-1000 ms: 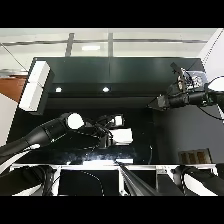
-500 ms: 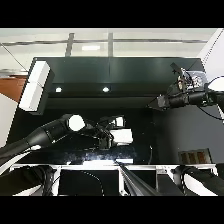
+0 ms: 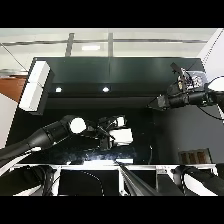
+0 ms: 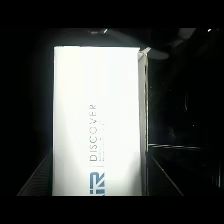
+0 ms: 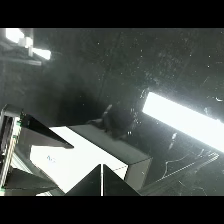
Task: Fold the box and place the chain.
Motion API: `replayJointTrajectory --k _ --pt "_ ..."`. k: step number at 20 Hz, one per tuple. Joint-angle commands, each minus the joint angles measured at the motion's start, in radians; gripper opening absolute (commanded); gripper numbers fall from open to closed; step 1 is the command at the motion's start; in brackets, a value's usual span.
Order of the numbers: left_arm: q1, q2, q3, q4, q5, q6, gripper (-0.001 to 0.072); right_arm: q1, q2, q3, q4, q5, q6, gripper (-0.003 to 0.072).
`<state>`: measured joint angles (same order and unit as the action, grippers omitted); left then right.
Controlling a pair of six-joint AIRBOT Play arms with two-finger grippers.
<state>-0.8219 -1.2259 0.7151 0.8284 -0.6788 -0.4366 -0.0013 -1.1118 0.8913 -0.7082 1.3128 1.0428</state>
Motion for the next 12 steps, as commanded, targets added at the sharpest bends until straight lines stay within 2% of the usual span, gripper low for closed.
replayJointTrajectory --k 1,4,10,11,12 --pt "-0.008 -0.017 -0.001 0.029 0.031 -0.037 0.0713 -0.001 0.001 0.001 0.000 0.000 0.001 0.0034" --pt "-0.040 -0.037 -0.001 0.029 0.084 -0.036 0.0712 -0.001 0.001 0.001 0.000 0.000 0.001 0.0035" --pt "-0.083 -0.079 -0.001 0.088 0.100 -0.047 0.0703 -0.001 0.001 0.001 0.000 0.000 0.001 0.0034" --pt "-0.082 -0.077 0.000 0.089 0.104 -0.049 0.0672 -0.001 0.001 0.001 0.000 0.000 0.001 0.0034" --pt "-0.080 -0.073 0.000 0.095 0.104 -0.074 0.0508 -0.001 0.001 0.001 0.000 0.000 0.001 0.0034"
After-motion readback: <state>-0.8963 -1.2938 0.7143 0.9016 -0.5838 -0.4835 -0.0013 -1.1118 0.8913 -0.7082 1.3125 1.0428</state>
